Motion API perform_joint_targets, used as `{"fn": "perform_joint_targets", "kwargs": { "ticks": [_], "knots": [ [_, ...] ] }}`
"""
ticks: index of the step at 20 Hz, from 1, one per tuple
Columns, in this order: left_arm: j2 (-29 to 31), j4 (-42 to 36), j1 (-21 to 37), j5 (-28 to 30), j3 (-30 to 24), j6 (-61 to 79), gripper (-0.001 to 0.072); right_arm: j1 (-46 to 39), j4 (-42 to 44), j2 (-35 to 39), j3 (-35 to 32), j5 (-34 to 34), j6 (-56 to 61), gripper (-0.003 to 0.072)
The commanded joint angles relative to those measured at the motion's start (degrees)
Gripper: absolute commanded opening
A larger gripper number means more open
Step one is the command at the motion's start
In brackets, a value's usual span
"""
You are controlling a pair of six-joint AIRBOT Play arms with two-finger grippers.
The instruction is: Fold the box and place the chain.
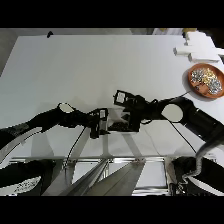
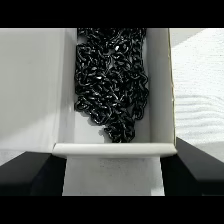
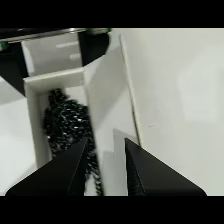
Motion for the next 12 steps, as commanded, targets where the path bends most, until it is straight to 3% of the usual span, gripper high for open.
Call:
{"fn": "perform_joint_targets", "kwargs": {
  "ticks": [1,7,12],
  "knots": [
    [0.0,0.02,0.02,0.0,0.02,0.02,0.0253,-5.88,-4.61,2.49,3.37,3.78,0.44,0.0256],
    [0.0,0.02,0.02,0.02,0.02,0.02,0.0253,-18.91,-12.79,-0.57,2.93,7.82,-7.37,0.0255],
    [0.0,0.02,0.02,0.02,0.02,0.02,0.0253,-22.82,-13.4,-7.3,2.01,7.65,-16.94,0.0255]
  ]
}}
